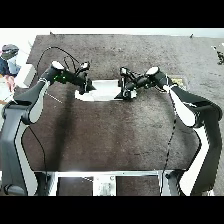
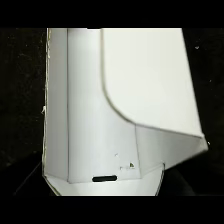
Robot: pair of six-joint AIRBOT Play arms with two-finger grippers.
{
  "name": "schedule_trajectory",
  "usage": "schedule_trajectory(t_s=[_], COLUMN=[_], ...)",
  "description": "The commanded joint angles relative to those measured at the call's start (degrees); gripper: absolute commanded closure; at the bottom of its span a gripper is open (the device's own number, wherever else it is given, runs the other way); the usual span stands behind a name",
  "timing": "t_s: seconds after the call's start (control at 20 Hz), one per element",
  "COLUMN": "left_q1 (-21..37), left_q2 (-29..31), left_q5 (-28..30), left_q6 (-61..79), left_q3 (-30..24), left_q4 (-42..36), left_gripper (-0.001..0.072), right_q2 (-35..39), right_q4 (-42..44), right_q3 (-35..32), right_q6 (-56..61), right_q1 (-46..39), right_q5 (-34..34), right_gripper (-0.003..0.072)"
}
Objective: Fold the box and place the chain.
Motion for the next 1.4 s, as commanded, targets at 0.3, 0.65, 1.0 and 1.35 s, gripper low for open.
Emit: schedule_trajectory(t_s=[0.3, 0.65, 1.0, 1.35], left_q1=[0.0, 0.0, 0.0, 0.0], left_q2=[0.0, 0.0, 0.0, 0.0], left_q5=[0.6, 1.3, 1.4, 1.6], left_q6=[0.0, 0.0, 0.0, 0.0], left_q3=[0.0, 0.0, 0.0, 0.0], left_q4=[0.0, -0.1, -0.1, -0.1], left_gripper=[0.0695, 0.0694, 0.0694, 0.0694], right_q2=[-2.8, -3.3, -3.5, -3.5], right_q4=[-2.4, -2.2, -2.2, -2.2], right_q3=[2.4, 2.5, 2.5, 2.5], right_q6=[1.6, 1.6, 1.8, 1.6], right_q1=[1.0, 1.3, 1.4, 1.4], right_q5=[1.5, 0.7, -1.2, -2.2], right_gripper=[0.0019, 0.0041, 0.0039, 0.0101])
